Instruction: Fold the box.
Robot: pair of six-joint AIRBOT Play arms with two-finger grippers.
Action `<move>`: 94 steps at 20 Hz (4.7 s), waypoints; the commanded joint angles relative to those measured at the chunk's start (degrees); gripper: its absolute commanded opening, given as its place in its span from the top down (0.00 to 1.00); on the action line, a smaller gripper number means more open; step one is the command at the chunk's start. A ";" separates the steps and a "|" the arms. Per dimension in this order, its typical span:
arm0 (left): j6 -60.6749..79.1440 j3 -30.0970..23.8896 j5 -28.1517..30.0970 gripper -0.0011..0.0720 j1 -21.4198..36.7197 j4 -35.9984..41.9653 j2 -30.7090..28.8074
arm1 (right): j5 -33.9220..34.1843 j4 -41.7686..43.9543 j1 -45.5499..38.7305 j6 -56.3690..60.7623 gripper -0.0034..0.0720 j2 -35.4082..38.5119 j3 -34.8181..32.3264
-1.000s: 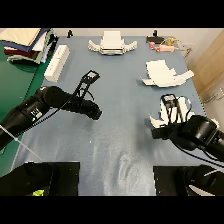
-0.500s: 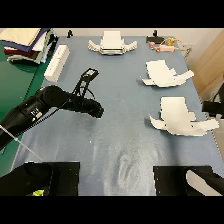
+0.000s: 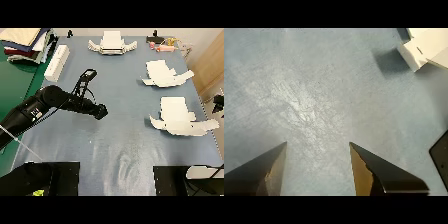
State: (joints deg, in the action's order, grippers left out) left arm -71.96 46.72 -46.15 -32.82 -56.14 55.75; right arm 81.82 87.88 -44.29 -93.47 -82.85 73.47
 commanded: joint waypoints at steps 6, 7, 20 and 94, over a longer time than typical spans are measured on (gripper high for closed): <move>-8.87 0.00 -2.47 0.17 0.07 0.00 -0.02 | 4.57 7.65 -9.29 -12.59 0.36 -11.41 3.69; -9.05 0.00 -2.47 0.17 0.07 0.02 0.00 | 5.20 11.47 -10.14 -14.91 0.36 -11.50 3.69; -4.42 0.00 -19.10 0.17 15.17 5.95 -0.02 | 16.28 34.84 0.92 -20.68 0.95 -10.43 2.49; 42.47 10.14 -34.51 0.97 17.46 27.08 35.04 | -34.49 25.79 60.81 -9.79 0.79 36.09 -48.48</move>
State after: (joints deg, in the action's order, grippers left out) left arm -29.74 56.47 -80.05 -15.31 -29.36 90.72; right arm 46.52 121.80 16.56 -103.57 -46.83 23.77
